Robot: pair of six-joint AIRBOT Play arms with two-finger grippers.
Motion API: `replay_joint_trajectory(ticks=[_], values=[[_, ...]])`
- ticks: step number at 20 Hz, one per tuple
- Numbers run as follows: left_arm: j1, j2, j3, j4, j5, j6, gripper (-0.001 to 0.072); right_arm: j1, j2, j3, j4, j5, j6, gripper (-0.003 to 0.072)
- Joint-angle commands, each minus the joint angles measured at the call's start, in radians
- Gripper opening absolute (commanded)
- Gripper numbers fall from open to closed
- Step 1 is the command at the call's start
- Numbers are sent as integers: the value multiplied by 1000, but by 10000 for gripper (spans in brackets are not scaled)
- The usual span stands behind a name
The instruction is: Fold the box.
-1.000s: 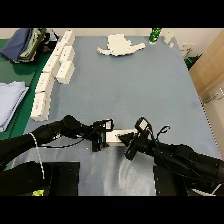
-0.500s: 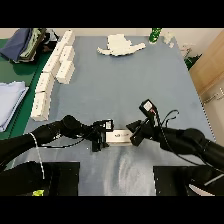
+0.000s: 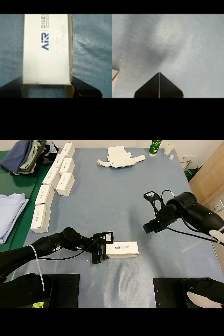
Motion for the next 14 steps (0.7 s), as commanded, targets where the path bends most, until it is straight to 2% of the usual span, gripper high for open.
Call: replay_joint_trajectory(ticks=[1,6,9,11,14], values=[[0,0,0,0,0,0,458,-18,-91,74,13,-142,152,5],[1,1,0,-4,3,-11,459,-18,-89,74,43,-142,153,6],[28,21,15,15,22,-146,458,-18,-89,74,43,-142,153,5],[95,66,22,63,29,-265,458,-18,-89,74,43,-142,153,6],[268,163,23,198,38,-441,459,-18,-89,74,43,-142,153,5]])
